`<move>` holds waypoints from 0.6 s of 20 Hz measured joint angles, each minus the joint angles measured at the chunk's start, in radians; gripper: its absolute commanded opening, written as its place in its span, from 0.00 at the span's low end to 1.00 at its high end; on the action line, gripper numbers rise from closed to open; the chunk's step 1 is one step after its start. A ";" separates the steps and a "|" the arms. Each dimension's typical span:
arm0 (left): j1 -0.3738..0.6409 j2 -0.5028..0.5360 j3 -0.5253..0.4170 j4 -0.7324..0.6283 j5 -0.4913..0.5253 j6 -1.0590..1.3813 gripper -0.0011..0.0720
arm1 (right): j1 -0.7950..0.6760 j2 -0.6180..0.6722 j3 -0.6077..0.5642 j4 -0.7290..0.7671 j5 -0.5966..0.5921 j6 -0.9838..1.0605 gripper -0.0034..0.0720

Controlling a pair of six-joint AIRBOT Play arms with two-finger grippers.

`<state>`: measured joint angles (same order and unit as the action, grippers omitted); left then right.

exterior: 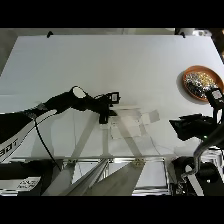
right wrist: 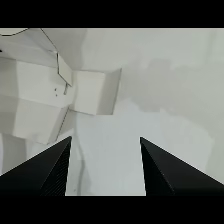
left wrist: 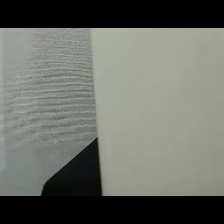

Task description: Fold the box and place the chain.

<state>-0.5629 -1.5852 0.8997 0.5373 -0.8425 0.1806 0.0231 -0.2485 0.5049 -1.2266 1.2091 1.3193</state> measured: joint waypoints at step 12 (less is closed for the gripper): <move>-0.046 0.042 -0.001 0.132 0.074 -0.034 0.03 | 0.000 0.000 0.000 0.000 -0.014 0.000 0.66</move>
<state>-0.6090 -1.5436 0.8986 0.6693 -0.7681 0.1463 0.0231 -0.2485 0.5049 -1.2270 1.1950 1.3190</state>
